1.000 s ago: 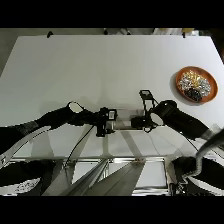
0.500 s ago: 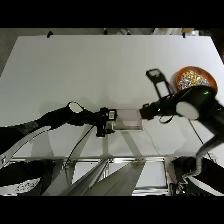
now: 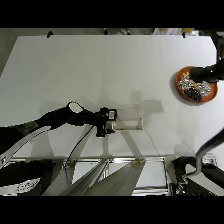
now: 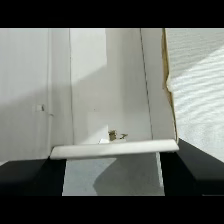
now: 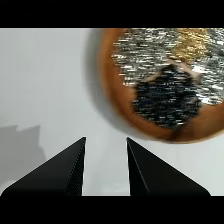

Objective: Fold the box and place the chain.

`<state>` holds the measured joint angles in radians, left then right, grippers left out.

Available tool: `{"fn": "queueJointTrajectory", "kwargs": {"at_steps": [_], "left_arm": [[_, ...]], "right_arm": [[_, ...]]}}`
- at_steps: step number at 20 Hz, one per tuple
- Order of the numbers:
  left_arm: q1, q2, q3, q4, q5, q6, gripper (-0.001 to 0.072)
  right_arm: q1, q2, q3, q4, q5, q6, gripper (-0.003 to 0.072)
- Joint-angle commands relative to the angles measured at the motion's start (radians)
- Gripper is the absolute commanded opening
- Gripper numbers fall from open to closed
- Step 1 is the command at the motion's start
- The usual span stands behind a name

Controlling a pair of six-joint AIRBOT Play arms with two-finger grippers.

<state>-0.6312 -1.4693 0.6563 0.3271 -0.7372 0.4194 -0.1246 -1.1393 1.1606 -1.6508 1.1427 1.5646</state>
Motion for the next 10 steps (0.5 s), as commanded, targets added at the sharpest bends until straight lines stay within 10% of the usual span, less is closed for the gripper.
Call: {"fn": "queueJointTrajectory", "kwargs": {"at_steps": [1,10], "left_arm": [[0.0,0.0,0.001,0.0,0.0,0.0,0.0391],[0.0,0.0,0.001,0.0,0.0,0.0,0.0391]], "right_arm": [[-0.166,-0.126,0.008,0.007,-0.072,-0.068,0.0259],[-0.22,-0.281,0.007,0.029,-0.105,-0.078,0.0259]]}}
